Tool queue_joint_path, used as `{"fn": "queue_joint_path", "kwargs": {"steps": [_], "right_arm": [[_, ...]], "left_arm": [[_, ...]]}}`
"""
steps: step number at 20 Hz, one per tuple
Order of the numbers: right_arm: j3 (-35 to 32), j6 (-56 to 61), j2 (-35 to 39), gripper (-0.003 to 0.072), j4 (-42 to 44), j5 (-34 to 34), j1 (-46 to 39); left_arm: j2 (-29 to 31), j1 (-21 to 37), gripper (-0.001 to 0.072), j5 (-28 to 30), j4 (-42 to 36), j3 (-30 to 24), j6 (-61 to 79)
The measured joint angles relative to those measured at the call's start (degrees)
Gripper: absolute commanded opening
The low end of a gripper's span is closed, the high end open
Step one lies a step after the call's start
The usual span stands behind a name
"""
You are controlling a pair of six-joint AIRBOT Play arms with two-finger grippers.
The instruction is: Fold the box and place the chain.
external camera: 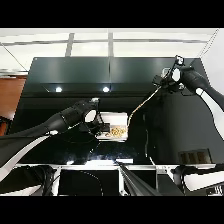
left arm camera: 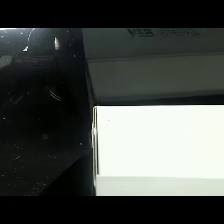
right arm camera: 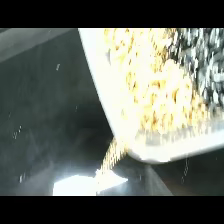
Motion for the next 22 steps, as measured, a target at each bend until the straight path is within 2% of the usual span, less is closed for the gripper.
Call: {"fn": "queue_joint_path", "kwargs": {"steps": [1,2,4,7,10,17,22], "right_arm": [[0.96,0.5,-1.05,0.0238,0.02,0.17,-0.26],[1.57,0.87,-1.73,0.0074,0.0,0.42,-0.42],[2.4,1.33,-2.67,0.0009,0.09,1.31,-0.79],[3.15,-0.72,-2.54,0.0007,1.84,3.93,-1.42],[3.5,-7.87,1.27,0.0007,3.54,7.65,-1.57],[3.67,-25.77,24.06,0.0008,6.21,22.91,1.2],[1.44,-31.15,37.9,0.0007,14.67,32.44,6.51]], "left_arm": [[0.0,0.0,0.0031,0.02,0.0,0.0,0.0],[0.0,0.0,0.0031,0.04,-0.02,0.0,0.0],[0.0,0.0,0.0031,0.09,-0.04,0.0,0.0],[0.0,0.0,0.0031,0.13,-0.04,0.0,0.0],[0.0,0.0,0.0031,0.13,-0.04,0.0,0.0],[0.0,0.0,0.0031,0.15,-0.09,0.0,0.0],[0.0,0.0,0.0031,0.15,-0.09,0.0,0.0]]}}
